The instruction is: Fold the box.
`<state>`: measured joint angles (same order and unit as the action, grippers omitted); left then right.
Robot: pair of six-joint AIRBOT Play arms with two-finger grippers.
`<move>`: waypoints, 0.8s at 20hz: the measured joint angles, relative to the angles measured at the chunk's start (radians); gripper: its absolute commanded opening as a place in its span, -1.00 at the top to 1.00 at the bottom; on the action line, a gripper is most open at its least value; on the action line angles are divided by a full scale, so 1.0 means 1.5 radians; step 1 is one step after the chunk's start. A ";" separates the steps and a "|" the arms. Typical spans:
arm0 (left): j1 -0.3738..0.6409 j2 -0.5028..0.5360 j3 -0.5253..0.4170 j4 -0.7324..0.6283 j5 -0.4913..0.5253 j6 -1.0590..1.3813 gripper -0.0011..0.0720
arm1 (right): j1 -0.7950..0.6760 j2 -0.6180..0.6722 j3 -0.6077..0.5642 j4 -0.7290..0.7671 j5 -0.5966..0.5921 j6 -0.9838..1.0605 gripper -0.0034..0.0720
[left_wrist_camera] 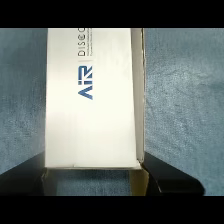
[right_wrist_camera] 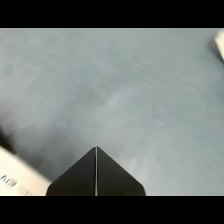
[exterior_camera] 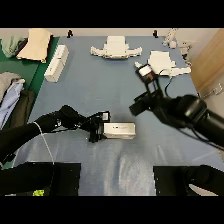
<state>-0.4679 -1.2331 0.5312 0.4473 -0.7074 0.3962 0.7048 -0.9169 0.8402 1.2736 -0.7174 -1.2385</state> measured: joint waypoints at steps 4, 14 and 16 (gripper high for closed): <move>0.000 0.000 0.000 0.000 0.000 0.000 -0.38 | -0.176 -0.065 0.101 0.092 -0.110 0.005 0.90; 0.000 0.000 0.000 0.000 0.000 0.000 -0.38 | -0.405 -0.163 0.165 0.227 -0.182 -0.171 0.90; 0.000 0.000 0.000 0.000 0.000 0.000 -0.38 | -0.409 -0.167 0.166 0.240 -0.154 -0.193 0.90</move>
